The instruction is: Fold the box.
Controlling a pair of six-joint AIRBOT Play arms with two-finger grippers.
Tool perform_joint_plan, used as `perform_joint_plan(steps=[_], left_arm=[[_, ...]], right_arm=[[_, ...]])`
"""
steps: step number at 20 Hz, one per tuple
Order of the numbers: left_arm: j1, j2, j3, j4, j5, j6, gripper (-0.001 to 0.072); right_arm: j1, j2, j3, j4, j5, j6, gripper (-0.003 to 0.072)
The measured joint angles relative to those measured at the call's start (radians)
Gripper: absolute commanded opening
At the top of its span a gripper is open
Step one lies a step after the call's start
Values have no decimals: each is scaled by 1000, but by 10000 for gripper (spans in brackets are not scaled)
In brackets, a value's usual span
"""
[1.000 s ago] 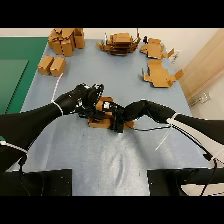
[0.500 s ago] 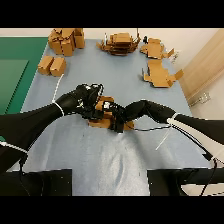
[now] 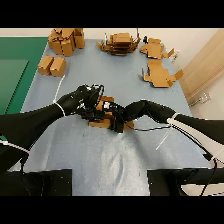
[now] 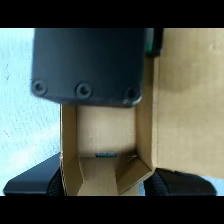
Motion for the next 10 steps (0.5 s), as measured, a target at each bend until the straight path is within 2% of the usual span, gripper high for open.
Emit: perform_joint_plan(steps=[1, 2, 3, 10], left_arm=[[0, -6, 0, -3, -1, 0, 278], [-2, -11, 0, -5, -1, -2, 201], [-2, -18, 0, -6, -3, -3, 20], [-14, -37, 15, 1, -23, -5, 16]], right_arm=[[0, 0, 0, 0, 0, 0, 152], [0, 0, 0, 0, 0, 0, 152], [0, 0, 0, 0, 0, 1, 152], [0, 0, 0, 2, 0, 3, 152]])
